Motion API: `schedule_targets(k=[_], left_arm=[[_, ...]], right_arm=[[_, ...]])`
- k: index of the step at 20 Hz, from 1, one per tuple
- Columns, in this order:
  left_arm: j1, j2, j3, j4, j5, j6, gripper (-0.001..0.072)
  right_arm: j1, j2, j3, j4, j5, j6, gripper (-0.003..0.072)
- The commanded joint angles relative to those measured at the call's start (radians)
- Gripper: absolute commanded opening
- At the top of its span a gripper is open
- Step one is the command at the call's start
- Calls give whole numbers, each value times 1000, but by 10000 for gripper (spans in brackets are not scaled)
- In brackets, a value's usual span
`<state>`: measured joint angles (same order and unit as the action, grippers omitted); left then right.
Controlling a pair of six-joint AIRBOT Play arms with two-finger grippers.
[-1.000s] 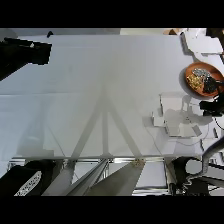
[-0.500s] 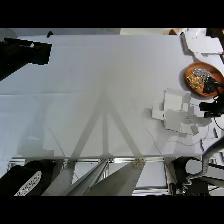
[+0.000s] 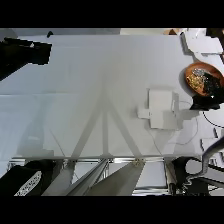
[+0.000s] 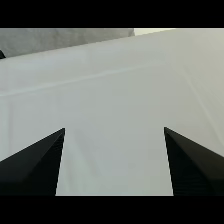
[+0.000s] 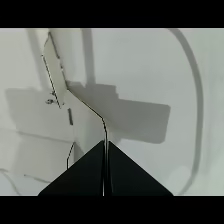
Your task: Fold the box and place the chain.
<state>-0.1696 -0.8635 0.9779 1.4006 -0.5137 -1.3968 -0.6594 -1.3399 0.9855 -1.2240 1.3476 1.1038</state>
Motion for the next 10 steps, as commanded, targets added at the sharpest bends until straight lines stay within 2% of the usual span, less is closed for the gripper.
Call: schedule_targets(k=[1,4,7,10], left_arm=[[0,1,1,0,0,0,702],[0,0,1,0,0,0,702],[0,1,1,0,0,0,702],[0,1,1,0,0,0,702]], right_arm=[[0,40,0,291,7,-113,10],[44,76,0,386,7,-146,10],[178,113,0,403,-26,-156,10],[348,124,-1,413,-174,-167,10]])
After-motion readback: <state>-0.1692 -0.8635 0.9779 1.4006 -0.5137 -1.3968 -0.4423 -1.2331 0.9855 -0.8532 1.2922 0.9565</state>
